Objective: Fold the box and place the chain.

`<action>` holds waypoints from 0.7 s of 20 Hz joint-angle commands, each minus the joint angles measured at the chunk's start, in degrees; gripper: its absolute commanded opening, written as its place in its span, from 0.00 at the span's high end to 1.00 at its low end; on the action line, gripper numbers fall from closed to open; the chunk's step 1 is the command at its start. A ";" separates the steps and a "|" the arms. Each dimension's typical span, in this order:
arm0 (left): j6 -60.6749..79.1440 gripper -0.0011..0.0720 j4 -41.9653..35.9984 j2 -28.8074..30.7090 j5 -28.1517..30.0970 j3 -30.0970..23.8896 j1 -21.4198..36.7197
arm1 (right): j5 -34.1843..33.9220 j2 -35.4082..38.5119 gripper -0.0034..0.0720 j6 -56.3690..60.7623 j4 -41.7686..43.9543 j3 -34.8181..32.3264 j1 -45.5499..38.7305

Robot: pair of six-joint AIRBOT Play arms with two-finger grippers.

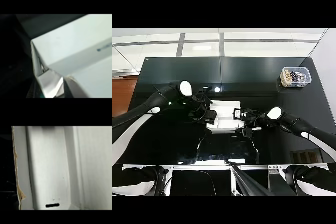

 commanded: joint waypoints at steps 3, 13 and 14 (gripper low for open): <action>-5.81 0.46 3.26 0.00 1.73 0.17 -3.32 | 0.00 -0.02 0.88 0.02 0.02 0.02 0.02; -12.44 0.52 4.13 0.00 -1.75 3.69 -4.96 | 0.00 -0.02 0.88 0.02 0.02 0.02 0.02; -13.03 0.52 4.15 0.00 -1.68 3.69 -5.14 | 0.00 -0.02 0.88 0.02 0.02 0.02 0.02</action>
